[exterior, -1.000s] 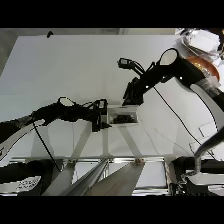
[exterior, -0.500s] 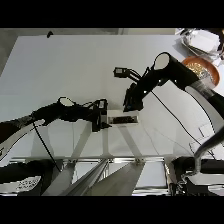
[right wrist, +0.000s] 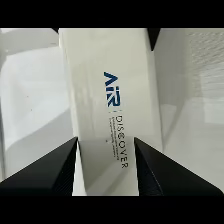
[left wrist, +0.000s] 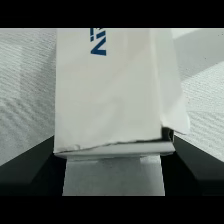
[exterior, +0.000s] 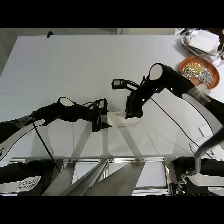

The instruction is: Fold the box and place the chain.

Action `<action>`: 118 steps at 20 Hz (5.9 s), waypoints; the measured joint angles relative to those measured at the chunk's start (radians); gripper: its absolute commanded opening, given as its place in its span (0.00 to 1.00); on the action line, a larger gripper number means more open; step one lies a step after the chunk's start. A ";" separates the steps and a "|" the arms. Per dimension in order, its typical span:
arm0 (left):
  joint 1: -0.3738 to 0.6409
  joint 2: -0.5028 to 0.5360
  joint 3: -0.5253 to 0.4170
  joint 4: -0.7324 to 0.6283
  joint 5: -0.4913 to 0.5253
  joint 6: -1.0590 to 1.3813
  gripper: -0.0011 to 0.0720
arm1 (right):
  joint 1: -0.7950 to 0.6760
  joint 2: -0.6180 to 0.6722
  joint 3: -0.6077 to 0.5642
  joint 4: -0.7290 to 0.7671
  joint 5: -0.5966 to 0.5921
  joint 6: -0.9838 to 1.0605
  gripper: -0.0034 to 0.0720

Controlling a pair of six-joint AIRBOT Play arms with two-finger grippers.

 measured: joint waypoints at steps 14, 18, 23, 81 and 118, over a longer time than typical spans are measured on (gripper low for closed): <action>0.000 0.000 0.000 -0.001 0.000 -0.001 0.13 | 0.029 0.069 -0.074 -0.010 -0.145 0.035 0.49; 0.000 0.000 0.000 0.000 0.001 0.001 0.13 | 0.031 0.070 -0.084 -0.009 -0.164 0.045 0.49; 0.000 0.000 0.000 0.002 0.002 0.006 0.13 | 0.032 0.071 -0.116 -0.004 -0.152 0.048 0.49; -0.002 -0.001 0.000 0.002 -0.003 0.000 0.13 | 0.070 0.178 -0.282 -0.082 -0.302 0.100 0.61; -0.001 0.000 0.000 0.001 0.000 0.002 0.13 | -0.082 0.239 -0.573 0.659 -0.385 -0.357 0.06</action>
